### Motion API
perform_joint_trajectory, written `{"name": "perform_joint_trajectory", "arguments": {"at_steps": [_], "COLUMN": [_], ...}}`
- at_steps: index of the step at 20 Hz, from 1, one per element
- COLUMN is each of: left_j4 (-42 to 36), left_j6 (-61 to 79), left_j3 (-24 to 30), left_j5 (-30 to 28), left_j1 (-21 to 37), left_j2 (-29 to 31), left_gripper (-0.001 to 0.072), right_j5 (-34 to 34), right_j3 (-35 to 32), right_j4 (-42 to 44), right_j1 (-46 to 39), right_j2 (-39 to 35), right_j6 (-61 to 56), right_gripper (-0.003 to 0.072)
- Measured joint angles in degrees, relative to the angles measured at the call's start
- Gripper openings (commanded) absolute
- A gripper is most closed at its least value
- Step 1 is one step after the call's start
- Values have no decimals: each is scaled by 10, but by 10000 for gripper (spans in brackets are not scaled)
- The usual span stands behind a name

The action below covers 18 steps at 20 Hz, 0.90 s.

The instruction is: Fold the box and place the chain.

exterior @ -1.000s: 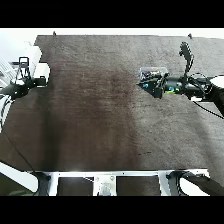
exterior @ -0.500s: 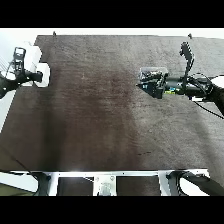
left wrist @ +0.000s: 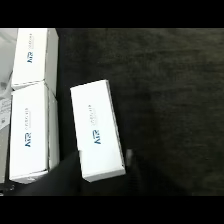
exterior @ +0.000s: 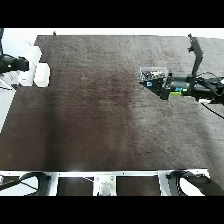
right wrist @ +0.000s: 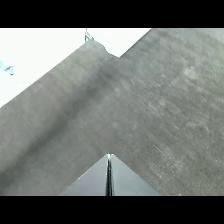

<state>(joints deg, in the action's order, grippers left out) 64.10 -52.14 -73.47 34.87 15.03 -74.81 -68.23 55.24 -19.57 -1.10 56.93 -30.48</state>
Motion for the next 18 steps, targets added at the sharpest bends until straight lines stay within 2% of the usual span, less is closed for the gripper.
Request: {"name": "perform_joint_trajectory", "arguments": {"at_steps": [3, 6, 9, 12, 18], "left_j4": [-52, -137, -191, -214, -230], "left_j6": [26, 79, 133, 163, 167], "left_j3": [5, 38, 94, 172, 397], "left_j5": [102, 129, 99, 63, -50], "left_j1": [0, -9, -47, -103, -206], "left_j2": [56, 137, 244, 345, 520], "left_gripper": [19, 18, 18, 18, 19], "right_j5": [18, 87, 179, 255, 314], "right_j3": [-3, -31, -90, -174, -328], "right_j4": [-33, -84, -114, -128, -140], "right_j1": [0, 0, 0, 0, 0], "right_j2": [-55, -137, -233, -327, -457], "right_j6": [-32, -71, -94, -104, -110], "right_gripper": [3, 3, 3, 3, 3]}}
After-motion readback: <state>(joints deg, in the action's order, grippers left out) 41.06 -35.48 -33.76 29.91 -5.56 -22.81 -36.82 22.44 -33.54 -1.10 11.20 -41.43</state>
